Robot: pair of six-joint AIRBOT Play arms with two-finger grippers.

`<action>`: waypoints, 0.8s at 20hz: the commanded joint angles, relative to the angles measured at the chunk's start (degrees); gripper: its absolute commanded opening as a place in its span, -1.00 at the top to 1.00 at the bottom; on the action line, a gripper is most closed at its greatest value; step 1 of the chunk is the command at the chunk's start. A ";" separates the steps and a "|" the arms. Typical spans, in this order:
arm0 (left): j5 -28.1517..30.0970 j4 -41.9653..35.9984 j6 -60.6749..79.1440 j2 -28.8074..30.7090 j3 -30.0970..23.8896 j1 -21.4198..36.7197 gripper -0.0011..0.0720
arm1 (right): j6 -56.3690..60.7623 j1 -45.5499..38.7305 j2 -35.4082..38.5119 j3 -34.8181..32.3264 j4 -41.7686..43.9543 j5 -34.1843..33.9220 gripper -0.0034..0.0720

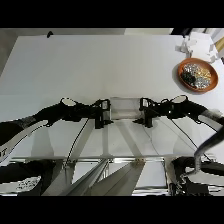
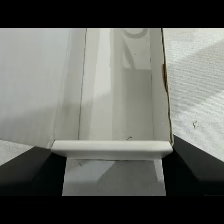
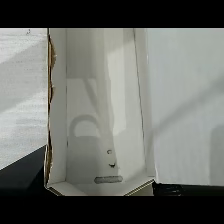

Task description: Fold the box and place the chain.

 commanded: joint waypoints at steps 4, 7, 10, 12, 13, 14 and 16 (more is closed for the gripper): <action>0.00 0.02 0.02 0.02 0.07 -0.02 0.94 | 0.00 0.00 0.02 0.00 0.07 0.02 -0.19; 0.00 0.02 0.02 0.02 0.07 -0.02 0.94 | 0.00 0.00 0.00 0.00 0.00 -0.13 -0.18; 0.00 0.02 0.02 0.02 0.07 -0.02 0.94 | 0.00 0.00 0.00 0.00 0.00 0.00 -0.18; 0.00 0.02 0.00 0.02 0.07 -0.02 0.94 | 0.00 0.00 0.00 0.00 0.02 0.04 -0.19; 0.00 0.02 0.02 0.02 0.07 -0.02 0.94 | 0.22 -0.02 0.07 0.00 -0.44 0.04 -0.26; 0.00 0.02 0.02 0.02 0.07 -0.02 0.94 | 1.05 0.00 0.17 0.00 -0.83 0.15 -0.56; 0.00 0.02 0.02 0.02 0.07 -0.02 0.94 | 4.31 -0.02 0.92 0.00 -0.96 -0.02 -0.95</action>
